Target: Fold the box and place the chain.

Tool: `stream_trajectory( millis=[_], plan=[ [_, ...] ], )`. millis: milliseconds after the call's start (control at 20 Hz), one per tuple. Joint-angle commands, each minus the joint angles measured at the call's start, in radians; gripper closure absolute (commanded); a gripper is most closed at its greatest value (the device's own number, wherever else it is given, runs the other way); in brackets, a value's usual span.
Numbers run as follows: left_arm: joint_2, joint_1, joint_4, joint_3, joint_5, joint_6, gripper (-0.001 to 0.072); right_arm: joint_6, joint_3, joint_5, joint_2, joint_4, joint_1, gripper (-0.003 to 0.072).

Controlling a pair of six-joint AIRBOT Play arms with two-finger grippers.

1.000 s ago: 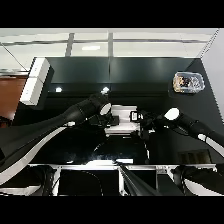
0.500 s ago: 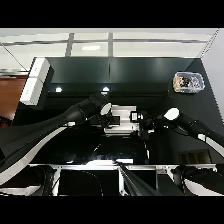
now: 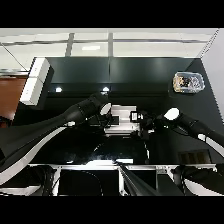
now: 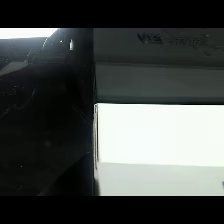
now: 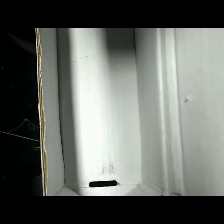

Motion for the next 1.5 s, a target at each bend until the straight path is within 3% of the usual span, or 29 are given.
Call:
stream_trajectory(
  millis=[0, 50, 350, 600, 950, 1050, 1100, 1250, 1450],
  plan=[
    [-0.001, 0.000, -0.002, 0.001, 0.003, 0.005, 0.0683, 0.028, 0.000, 0.001, 0.008, 0.000, 0.000, 0.0219],
    [-0.001, 0.000, -0.001, 0.001, 0.002, 0.005, 0.0683, 0.045, 0.000, 0.000, 0.022, -0.007, 0.000, 0.0117],
    [-0.001, 0.000, 0.000, 0.002, 0.005, 0.005, 0.0683, 0.187, 0.000, 0.064, 0.153, -0.201, -0.002, 0.0121],
    [0.000, 0.000, 0.000, 0.002, 0.001, 0.006, 0.0683, 0.187, 0.000, 0.113, 0.160, -0.196, -0.031, 0.0121],
    [-0.001, 0.000, 0.000, 0.001, 0.001, 0.029, 0.0683, 0.153, 0.000, 0.087, 0.155, -0.134, -0.031, 0.0125],
    [-0.001, 0.000, 0.000, 0.001, 0.001, 0.029, 0.0682, 0.136, 0.000, 0.085, 0.145, -0.102, -0.029, 0.0372],
    [-0.001, 0.000, 0.000, 0.001, 0.001, 0.029, 0.0682, 0.137, 0.000, 0.087, 0.143, -0.084, -0.026, 0.0441],
    [-0.001, 0.000, 0.000, 0.001, 0.003, 0.029, 0.0682, 0.143, 0.000, 0.079, 0.140, -0.066, -0.001, 0.0443],
    [-0.001, 0.000, -0.003, 0.001, 0.003, 0.029, 0.0682, 0.145, 0.000, 0.029, 0.093, 0.098, 0.035, 0.0441]
  ],
)
